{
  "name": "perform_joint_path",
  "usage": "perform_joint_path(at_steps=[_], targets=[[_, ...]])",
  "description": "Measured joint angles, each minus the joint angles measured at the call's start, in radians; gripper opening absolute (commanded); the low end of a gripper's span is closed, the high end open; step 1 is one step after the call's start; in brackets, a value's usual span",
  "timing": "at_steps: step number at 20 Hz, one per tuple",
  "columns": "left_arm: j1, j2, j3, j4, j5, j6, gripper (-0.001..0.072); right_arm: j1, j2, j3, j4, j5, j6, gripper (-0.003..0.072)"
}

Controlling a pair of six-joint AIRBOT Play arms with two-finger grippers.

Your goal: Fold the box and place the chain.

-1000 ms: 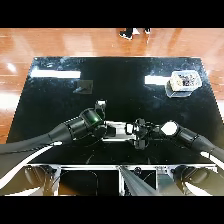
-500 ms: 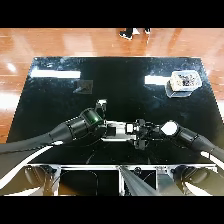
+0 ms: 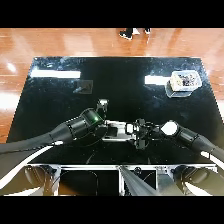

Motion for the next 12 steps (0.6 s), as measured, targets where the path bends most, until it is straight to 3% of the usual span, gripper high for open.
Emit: perform_joint_path(at_steps=[2,3,4,5,7,8,12], targets=[[0.0,0.0,0.0,-0.001,0.003,-0.002,0.0307,0.0,0.0,0.0,0.0,0.0,0.0,0.0499],[0.0,0.0,0.0,-0.002,0.004,-0.003,0.023,0.0,0.0,0.0,0.001,0.0,0.0,0.0498],[0.0,0.0,0.0,0.002,0.013,-0.003,0.0076,0.0,0.0,0.0,0.001,0.0,0.0,0.0499],[0.0,0.0,0.0,0.006,0.019,-0.013,0.0021,0.0,0.0,0.0,0.001,0.0,0.001,0.0499],[0.0,0.0,0.0,0.005,0.016,-0.003,0.0021,0.0,0.0,0.0,0.002,0.0,0.002,0.0542],[0.0,0.0,0.0,0.005,0.014,0.0,0.0021,0.0,0.0,0.0,0.002,0.0,0.002,0.0679],[0.008,0.001,0.002,-0.013,0.002,0.013,0.0021,0.001,0.003,0.0,-0.002,-0.002,0.009,0.0701]])
